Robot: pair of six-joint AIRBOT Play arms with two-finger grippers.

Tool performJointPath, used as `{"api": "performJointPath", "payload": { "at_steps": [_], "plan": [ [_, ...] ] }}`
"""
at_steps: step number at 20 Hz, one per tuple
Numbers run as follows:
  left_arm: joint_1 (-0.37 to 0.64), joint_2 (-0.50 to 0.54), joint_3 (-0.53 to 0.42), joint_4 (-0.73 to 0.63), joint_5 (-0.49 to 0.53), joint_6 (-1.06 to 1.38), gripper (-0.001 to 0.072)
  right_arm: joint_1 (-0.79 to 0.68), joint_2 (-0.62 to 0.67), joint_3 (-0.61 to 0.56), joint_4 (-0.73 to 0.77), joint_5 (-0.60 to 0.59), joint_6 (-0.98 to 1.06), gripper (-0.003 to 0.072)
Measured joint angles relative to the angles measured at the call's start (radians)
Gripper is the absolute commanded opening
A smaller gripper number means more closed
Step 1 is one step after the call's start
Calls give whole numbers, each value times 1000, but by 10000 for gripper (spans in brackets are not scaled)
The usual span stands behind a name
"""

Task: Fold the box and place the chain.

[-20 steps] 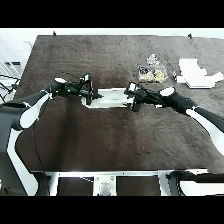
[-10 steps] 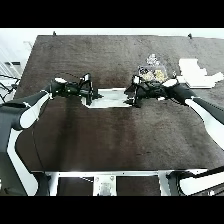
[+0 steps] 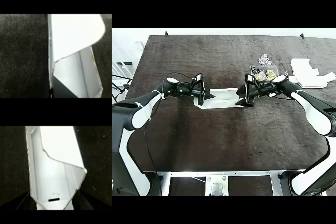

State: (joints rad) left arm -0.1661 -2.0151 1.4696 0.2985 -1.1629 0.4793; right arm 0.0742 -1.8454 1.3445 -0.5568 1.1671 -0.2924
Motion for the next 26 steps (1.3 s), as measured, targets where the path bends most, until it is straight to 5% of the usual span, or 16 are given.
{"api": "performJointPath", "payload": {
  "at_steps": [26],
  "plan": [
    [0, 0, 0, 0, 0, 0, 22, 44, -137, 96, 24, 46, -24, 681]
  ]
}}
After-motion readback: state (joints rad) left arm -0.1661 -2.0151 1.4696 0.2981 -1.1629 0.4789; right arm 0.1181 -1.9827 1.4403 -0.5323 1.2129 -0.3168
